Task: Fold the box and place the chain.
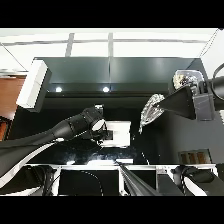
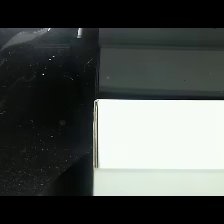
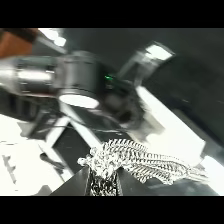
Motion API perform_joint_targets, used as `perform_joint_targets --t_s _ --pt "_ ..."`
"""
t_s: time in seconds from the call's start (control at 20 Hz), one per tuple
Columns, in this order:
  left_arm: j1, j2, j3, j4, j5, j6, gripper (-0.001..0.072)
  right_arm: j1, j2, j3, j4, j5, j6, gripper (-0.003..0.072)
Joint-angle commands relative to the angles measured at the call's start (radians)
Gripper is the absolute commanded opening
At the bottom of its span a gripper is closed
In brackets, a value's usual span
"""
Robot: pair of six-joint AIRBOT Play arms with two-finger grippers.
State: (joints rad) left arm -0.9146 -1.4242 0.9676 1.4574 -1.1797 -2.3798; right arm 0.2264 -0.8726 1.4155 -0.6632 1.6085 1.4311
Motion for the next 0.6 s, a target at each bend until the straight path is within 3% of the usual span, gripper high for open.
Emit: perform_joint_targets --t_s 0.0,0.55 --pt "0.000 0.000 0.001 0.000 0.000 0.000 0.0030 0.008 0.000 0.000 0.127 -0.035 -0.015 0.0007" --pt "0.000 0.000 0.001 0.000 0.000 0.000 0.0030 0.020 -0.005 -0.022 0.128 -0.058 -0.022 0.0007"
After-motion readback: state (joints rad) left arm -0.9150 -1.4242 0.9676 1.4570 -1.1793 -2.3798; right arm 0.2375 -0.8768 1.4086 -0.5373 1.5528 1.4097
